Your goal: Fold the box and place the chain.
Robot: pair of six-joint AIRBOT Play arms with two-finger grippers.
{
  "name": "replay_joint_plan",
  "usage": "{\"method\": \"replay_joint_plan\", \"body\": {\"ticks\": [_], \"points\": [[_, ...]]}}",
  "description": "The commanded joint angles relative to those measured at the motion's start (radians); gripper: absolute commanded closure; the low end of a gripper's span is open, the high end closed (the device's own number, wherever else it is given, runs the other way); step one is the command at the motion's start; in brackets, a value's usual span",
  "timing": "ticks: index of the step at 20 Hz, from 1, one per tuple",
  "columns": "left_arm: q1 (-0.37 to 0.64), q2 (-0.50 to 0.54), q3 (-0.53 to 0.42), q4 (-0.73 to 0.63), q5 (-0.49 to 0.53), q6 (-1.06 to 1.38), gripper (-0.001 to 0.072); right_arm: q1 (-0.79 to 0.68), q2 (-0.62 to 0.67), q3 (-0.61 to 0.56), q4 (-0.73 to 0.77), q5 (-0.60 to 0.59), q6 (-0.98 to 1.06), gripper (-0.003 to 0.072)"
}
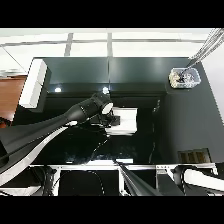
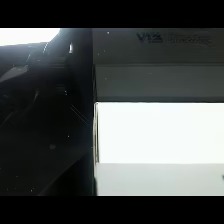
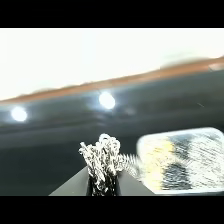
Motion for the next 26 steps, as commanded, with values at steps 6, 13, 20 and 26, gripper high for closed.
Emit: {"method": "replay_joint_plan", "body": {"ticks": [6,13,20,26], "points": [[0.000,0.000,0.000,0.000,-0.007,0.000,0.0682,0.023,0.276,-0.083,0.207,0.048,-0.016,0.0672],[0.000,0.000,0.000,0.000,-0.008,0.000,0.0682,0.247,0.418,-0.201,0.159,0.199,-0.052,0.0672],[0.000,0.000,0.000,0.000,-0.007,0.000,0.0682,0.447,0.438,-0.320,0.163,0.267,-0.086,0.0671],[0.000,0.000,0.000,0.000,-0.007,0.000,0.0682,0.506,0.438,-0.430,0.241,0.275,-0.076,0.0670]]}}
